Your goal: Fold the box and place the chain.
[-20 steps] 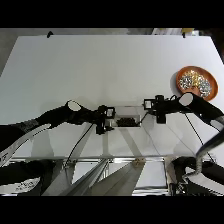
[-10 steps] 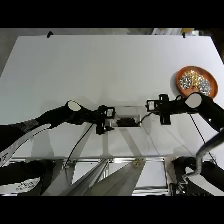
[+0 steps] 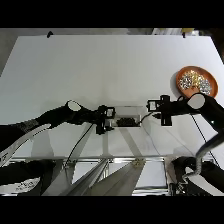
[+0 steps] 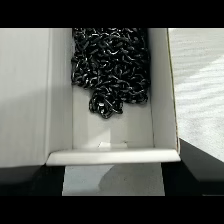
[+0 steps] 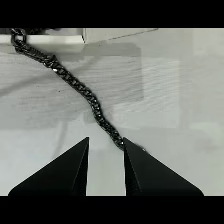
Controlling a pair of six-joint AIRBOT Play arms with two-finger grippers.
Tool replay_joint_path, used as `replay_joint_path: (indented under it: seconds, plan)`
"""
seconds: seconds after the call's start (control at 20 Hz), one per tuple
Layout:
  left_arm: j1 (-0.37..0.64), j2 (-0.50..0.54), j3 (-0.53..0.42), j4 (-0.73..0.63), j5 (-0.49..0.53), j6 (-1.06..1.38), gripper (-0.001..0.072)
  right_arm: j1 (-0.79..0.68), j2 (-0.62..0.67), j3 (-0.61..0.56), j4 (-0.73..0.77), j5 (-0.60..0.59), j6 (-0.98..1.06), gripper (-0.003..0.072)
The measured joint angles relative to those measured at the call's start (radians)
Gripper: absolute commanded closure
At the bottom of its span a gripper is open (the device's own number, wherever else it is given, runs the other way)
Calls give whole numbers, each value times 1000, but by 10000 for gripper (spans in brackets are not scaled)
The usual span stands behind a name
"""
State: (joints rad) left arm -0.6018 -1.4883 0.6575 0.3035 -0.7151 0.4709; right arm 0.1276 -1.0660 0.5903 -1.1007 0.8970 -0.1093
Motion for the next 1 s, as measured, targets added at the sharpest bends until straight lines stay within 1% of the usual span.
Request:
replay_joint_path:
  seconds: [0.2, 0.25, 0.3, 0.6, 0.9, 0.95, 1.0]
  plan:
    - [0, 0, 0, 0, 0, 0, 453, 0, -68, 0, -2, -46, -8, 451]
    - [0, 0, 0, 0, 0, 0, 453, 0, -86, 0, -2, -51, -14, 479]
    - [0, 0, 0, 0, 0, 0, 453, 0, -101, 0, -2, -58, -18, 527]
    - [0, 0, 0, 0, 0, 0, 453, 0, -151, 0, 1, -103, -28, 530]
    - [0, 0, 0, 0, 0, 0, 453, 0, -161, 0, 7, -110, -30, 532]
    - [0, 0, 0, 0, 0, 0, 453, 0, -162, 0, 8, -111, -30, 573]
    - [0, 0, 0, 0, 0, 0, 453, 0, -163, 0, 8, -107, -30, 663]
